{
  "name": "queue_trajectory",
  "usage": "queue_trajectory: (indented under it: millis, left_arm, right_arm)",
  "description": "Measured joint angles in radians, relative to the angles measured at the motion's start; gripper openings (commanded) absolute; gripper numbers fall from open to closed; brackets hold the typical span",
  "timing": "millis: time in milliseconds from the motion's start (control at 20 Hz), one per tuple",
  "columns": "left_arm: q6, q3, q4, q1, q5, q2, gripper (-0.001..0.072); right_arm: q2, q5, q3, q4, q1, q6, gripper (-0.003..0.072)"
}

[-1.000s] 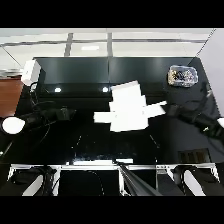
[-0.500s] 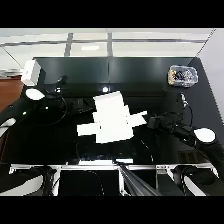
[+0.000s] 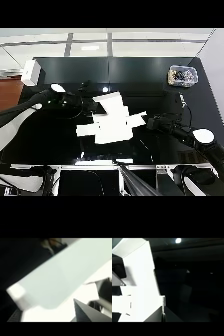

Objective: Fold the box and place the chain.

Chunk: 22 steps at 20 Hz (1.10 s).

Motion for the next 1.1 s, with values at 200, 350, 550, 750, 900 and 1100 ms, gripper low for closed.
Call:
queue_trajectory:
  millis: [200, 350, 550, 750, 900, 1100]
  left_arm:
    - [0.171, 0.070, -0.010, 0.003, -0.212, -0.074, 0.0253]
    - [0.246, 0.098, -0.008, 0.009, -0.294, -0.102, 0.0043]
    - [0.308, 0.114, -0.004, 0.015, -0.337, -0.115, 0.0024]
    - [0.288, 0.130, 0.037, 0.017, -0.341, -0.091, 0.0021]
    - [0.259, 0.095, 0.110, -0.008, -0.320, -0.007, 0.0021]
    - [0.417, -0.105, 0.086, -0.079, -0.080, 0.208, 0.0028]
  right_arm:
    - [0.000, 0.026, 0.000, -0.010, 0.001, 0.000, 0.0013]
    - [0.000, 0.036, 0.000, -0.022, 0.001, 0.000, 0.0096]
    - [0.000, 0.092, 0.014, -0.077, -0.007, -0.002, 0.0699]
    - [0.000, 0.305, 0.159, -0.352, -0.071, 0.018, 0.0699]
    - [0.000, 0.454, 0.303, -0.566, -0.112, 0.033, 0.0699]
    - [-0.001, 0.540, 0.375, -0.706, -0.130, 0.013, 0.0698]
